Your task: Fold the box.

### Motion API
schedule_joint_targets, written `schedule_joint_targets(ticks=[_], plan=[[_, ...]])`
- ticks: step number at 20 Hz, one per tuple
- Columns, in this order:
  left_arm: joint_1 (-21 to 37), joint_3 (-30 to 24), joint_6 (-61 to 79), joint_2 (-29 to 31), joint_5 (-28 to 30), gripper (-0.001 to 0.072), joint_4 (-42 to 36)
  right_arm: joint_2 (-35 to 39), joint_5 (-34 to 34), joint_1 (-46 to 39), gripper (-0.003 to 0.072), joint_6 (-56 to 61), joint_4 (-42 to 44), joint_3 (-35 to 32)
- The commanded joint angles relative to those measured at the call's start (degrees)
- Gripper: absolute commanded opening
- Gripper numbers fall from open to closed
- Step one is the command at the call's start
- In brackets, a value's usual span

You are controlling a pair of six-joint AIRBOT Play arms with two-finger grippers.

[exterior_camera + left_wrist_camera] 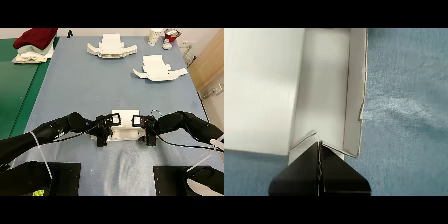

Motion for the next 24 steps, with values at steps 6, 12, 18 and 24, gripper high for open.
schedule_joint_targets(ticks=[6, 12, 18, 24], plan=[[7.87, 0.22, -53.46, 12.09, -16.61, 0.0015, 27.74, -0.02, 0.04, 0.0, 0.049, 0.02, 0.02, -0.02], [20.11, 0.15, -87.23, 20.85, -26.32, 0.0016, 39.19, -0.02, 0.04, 0.0, 0.049, 0.02, 0.02, -0.02], [16.72, -3.08, -82.82, 11.52, -18.64, 0.0015, 21.79, -0.02, 0.04, 0.0, 0.0491, 0.02, 0.02, -0.02], [4.2, -2.93, -80.28, 2.84, -5.25, 0.0015, 11.76, -0.02, 0.04, 0.0, 0.049, 0.02, 0.02, -0.02]])
